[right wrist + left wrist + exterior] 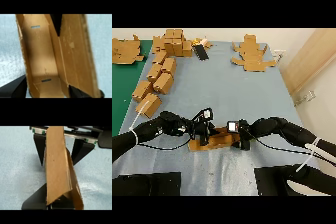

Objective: Fold the box.

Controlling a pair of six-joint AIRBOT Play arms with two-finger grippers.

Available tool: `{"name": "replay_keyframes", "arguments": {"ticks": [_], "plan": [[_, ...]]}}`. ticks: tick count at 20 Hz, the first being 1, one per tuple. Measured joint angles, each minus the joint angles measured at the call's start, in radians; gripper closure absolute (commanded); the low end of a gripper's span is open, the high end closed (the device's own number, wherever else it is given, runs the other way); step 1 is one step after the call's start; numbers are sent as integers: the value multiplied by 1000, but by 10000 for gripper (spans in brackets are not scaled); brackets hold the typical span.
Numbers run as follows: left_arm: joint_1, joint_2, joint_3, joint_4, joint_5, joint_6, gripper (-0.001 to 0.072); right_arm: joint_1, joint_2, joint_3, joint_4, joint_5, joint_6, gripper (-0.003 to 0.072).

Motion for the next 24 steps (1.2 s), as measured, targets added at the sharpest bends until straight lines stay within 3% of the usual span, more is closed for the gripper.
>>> {"name": "replay_keyframes", "arguments": {"ticks": [24], "plan": [[0,0,0,0,-1,0,695,0,-42,4,16,-54,0,-21]]}}
